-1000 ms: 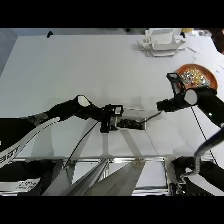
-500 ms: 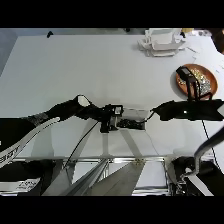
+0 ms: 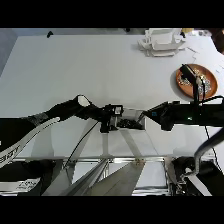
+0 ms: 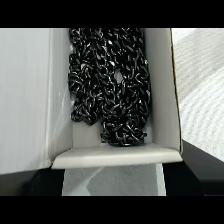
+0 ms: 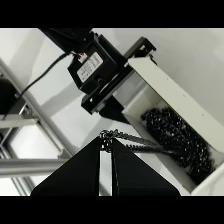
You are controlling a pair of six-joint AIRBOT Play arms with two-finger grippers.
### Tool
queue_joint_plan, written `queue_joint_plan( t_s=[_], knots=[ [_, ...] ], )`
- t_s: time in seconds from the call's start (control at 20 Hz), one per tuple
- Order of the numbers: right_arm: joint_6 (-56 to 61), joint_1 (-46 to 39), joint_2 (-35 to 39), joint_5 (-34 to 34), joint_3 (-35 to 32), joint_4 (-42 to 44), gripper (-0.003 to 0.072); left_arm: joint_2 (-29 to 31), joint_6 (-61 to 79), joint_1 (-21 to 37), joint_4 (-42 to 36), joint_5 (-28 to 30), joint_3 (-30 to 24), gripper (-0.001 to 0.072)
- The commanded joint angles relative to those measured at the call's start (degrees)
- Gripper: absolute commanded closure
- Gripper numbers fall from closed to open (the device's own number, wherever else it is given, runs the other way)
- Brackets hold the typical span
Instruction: Fold the box and place the chain.
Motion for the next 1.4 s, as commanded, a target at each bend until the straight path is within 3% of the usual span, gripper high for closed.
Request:
queue_joint_plan(
  t_s=[0.0,0.4,0.5,0.55,0.6,0.65,0.7,0.8,1.0,1.15,1.35],
  knots=[
    [-2.89,0.04,-0.59,-1.70,-0.39,1.42,0.0670,0.04,0.00,0.04,0.00,0.02,0.04,0.0562],
    [-4.26,0.04,-5.66,2.21,-6.99,-2.64,0.0657,0.04,0.00,0.04,0.02,0.00,0.04,0.0562],
    [-4.28,0.04,-5.95,1.40,-6.99,-2.64,0.0490,0.04,0.00,0.04,0.02,0.02,0.04,0.0562],
    [-4.28,0.04,-5.95,0.15,-6.97,-2.36,0.0485,0.04,0.00,0.04,0.02,0.02,0.04,0.0562],
    [-3.61,0.02,-5.95,-0.90,-6.93,-1.29,0.0507,0.04,0.00,0.04,0.00,0.02,0.04,0.0562],
    [-2.25,0.04,-5.95,-1.77,-6.51,1.18,0.0647,0.04,0.00,0.04,0.00,0.02,0.04,0.0562],
    [-2.40,0.04,-5.95,-2.16,-5.66,3.58,0.0669,0.04,0.00,0.04,0.02,0.00,0.04,0.0562],
    [-2.45,0.04,-5.95,-3.98,-2.43,3.58,0.0669,0.04,0.00,0.04,0.00,0.02,0.04,0.0562],
    [-2.32,0.04,-7.58,-10.86,3.58,-5.27,0.0670,0.04,0.00,0.04,0.00,0.02,0.04,0.0562],
    [-2.32,0.04,-13.05,-11.91,4.20,-12.28,0.0670,0.04,0.00,0.04,0.00,0.02,0.04,0.0562],
    [-4.66,1.03,-19.56,-13.35,4.20,-13.55,0.0670,0.04,0.00,0.04,0.00,0.00,0.04,0.0562]
  ],
)
